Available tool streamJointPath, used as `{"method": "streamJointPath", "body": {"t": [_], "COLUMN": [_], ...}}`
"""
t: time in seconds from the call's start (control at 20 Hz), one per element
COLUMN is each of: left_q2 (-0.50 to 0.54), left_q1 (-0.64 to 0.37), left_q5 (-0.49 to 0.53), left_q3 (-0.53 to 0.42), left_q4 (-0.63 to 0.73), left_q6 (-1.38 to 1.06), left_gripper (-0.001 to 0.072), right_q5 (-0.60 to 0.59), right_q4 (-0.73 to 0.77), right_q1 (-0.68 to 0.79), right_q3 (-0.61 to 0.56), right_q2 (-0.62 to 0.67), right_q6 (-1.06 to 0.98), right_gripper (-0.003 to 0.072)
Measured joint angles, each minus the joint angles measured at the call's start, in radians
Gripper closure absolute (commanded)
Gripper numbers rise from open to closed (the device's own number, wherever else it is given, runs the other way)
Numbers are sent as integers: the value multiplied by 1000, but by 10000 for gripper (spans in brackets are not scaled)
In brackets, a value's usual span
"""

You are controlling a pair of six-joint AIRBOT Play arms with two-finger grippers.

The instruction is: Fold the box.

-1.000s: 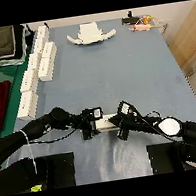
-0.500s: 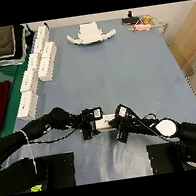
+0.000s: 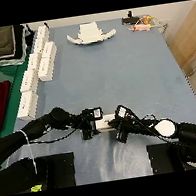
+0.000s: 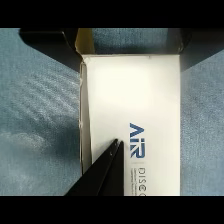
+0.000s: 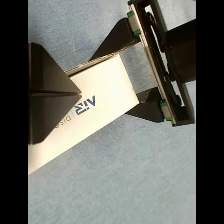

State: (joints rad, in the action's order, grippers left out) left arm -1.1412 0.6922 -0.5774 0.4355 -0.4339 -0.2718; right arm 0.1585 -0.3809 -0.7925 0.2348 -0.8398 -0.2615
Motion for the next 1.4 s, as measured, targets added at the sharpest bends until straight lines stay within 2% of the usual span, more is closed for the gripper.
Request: {"method": "streamJointPath", "body": {"t": [0.5, 0.75, 1.05, 1.4], "left_q2": [0, 0, 0, 0], "left_q1": [0, 0, 0, 0], "left_q5": [0, 0, 0, 0], "left_q3": [0, 0, 0, 0], "left_q4": [0, 1, 1, 0], "left_q6": [0, 0, 0, 0], "left_gripper": [201, 201, 201, 201], "right_q5": [2, 9, -63, -87], "right_q4": [-4, -22, -50, -90], "right_q1": [0, -2, 14, 90], "right_q3": [-8, 14, 64, 77], "right_q2": [1, 53, 134, 114], "right_q6": [0, 2, 2, -1], "right_gripper": [659, 658, 659, 666]}}
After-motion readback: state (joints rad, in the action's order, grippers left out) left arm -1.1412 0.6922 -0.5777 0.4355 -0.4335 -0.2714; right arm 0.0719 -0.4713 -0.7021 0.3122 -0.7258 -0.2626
